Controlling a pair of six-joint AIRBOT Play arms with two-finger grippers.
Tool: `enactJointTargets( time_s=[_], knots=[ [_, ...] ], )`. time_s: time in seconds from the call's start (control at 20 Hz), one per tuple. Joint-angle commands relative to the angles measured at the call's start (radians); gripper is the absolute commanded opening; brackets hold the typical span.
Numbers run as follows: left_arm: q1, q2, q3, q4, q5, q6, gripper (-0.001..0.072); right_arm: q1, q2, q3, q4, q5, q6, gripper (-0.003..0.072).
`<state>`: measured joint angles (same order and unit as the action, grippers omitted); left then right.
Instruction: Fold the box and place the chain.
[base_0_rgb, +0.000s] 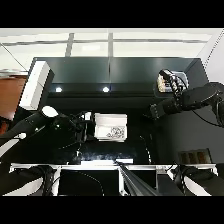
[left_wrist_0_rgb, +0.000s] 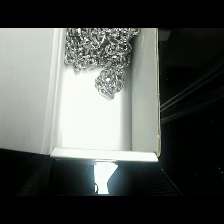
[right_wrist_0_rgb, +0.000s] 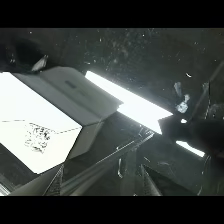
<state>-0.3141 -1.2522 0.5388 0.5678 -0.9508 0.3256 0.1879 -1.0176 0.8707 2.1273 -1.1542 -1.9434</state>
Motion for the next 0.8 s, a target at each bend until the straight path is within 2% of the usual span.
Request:
enactJointTargets(
  time_s=[0.0,0.25,0.35,0.4,0.6,0.7,0.75],
  knots=[
    [-0.01,0.0,-0.001,0.006,0.019,-0.011,0.0713,0.001,0.001,0.0,0.0,0.007,0.0,0.0564],
    [-0.056,0.0,-0.002,0.048,0.061,-0.046,0.0676,0.001,0.001,0.0,0.0,0.007,0.003,0.0564],
    [-0.055,0.0,-0.002,0.048,0.061,-0.046,0.0537,0.001,0.0,0.0,0.0,0.011,0.003,0.0564],
    [-0.055,0.0,-0.002,0.048,0.061,-0.046,0.0496,0.001,0.0,0.0,0.0,0.014,0.003,0.0563],
    [-0.055,0.0,-0.002,0.048,0.061,-0.046,0.0478,0.004,-0.001,0.0,0.006,0.03,0.003,0.0563],
    [-0.055,0.0,-0.002,0.048,0.06,-0.045,0.0392,0.038,-0.002,0.0,0.032,0.087,0.035,0.0564],
    [-0.055,0.0,-0.002,0.048,0.06,-0.045,0.0392,0.07,-0.003,0.0,0.05,0.145,0.063,0.0565]
  ],
)
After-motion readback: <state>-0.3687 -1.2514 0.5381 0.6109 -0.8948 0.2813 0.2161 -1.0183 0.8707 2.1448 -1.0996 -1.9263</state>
